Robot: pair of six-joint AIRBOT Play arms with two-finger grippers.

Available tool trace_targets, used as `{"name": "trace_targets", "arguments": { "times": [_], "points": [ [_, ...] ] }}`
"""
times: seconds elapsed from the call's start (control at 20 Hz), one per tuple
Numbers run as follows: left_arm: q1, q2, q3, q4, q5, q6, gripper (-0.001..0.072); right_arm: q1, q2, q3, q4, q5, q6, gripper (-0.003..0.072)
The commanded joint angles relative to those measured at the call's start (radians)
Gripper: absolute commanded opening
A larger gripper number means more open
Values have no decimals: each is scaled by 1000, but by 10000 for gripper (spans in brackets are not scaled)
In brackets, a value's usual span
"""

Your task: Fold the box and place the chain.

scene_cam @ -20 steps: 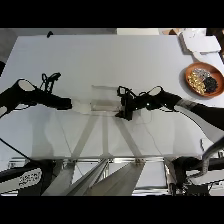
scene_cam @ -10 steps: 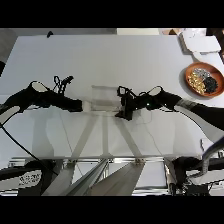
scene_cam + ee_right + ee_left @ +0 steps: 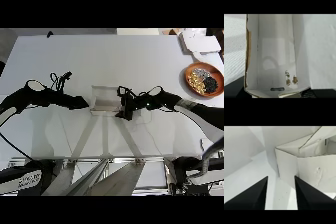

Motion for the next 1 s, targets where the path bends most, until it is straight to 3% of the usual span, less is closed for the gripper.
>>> {"name": "trace_targets", "arguments": {
  "times": [0.0, 0.3, 0.95],
  "points": [
    [0, 24, 0, -9, 3, 5, 462, 1, 0, 0, 0, 0, 0, 527],
    [-2, 24, 0, -106, -1, 53, 462, 1, 0, 0, 0, 0, 0, 527],
    [-53, -25, -1, -142, -16, 53, 456, 1, 0, 0, 0, 0, 0, 527]
  ]
}}
